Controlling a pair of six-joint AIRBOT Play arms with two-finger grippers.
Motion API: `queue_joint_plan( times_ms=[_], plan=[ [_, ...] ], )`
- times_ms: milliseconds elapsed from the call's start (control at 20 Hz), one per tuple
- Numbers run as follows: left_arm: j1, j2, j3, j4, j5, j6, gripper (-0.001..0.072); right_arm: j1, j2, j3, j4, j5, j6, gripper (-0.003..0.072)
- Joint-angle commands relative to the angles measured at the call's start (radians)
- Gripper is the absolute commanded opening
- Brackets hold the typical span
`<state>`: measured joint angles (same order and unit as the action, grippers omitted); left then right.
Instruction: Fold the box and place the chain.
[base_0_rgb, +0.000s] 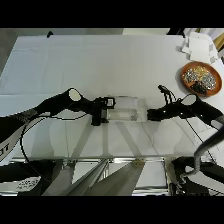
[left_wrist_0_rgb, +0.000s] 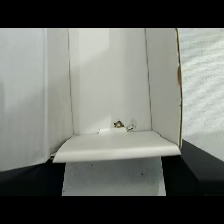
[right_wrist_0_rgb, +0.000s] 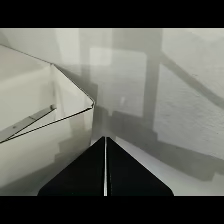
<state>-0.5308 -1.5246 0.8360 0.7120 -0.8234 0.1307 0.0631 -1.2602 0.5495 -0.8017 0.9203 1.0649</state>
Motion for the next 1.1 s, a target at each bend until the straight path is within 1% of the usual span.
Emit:
queue_joint_plan(
  times_ms=[0,200,250,300,350,450,800,1050],
  plan=[
    [-0.001,0.000,0.000,0.000,0.000,0.000,0.0009,0.000,0.021,-0.001,0.040,0.012,-0.027,0.0016],
    [-0.001,0.000,0.000,0.000,0.000,0.000,0.0009,0.014,0.086,-0.001,0.068,0.043,-0.057,0.0018],
    [-0.001,0.000,0.000,0.000,0.000,0.000,0.0009,0.039,0.089,-0.001,0.077,0.045,-0.067,0.0066],
    [-0.001,0.000,0.000,0.000,0.000,0.000,0.0009,0.068,0.088,-0.001,0.079,0.030,-0.072,0.0135],
    [-0.001,0.000,0.000,0.000,0.000,0.000,0.0009,0.093,0.088,-0.001,0.082,0.011,-0.071,0.0184],
    [-0.001,0.000,0.000,0.000,0.000,0.000,0.0009,0.112,0.089,0.000,0.098,0.000,-0.071,0.0184],
    [-0.001,0.000,0.000,0.000,0.000,0.000,0.0009,0.111,0.127,0.003,0.090,0.002,-0.071,0.0185],
    [-0.001,0.000,0.000,0.000,0.000,0.000,0.0009,0.111,0.142,0.015,0.006,0.003,-0.033,0.0184]
  ],
)
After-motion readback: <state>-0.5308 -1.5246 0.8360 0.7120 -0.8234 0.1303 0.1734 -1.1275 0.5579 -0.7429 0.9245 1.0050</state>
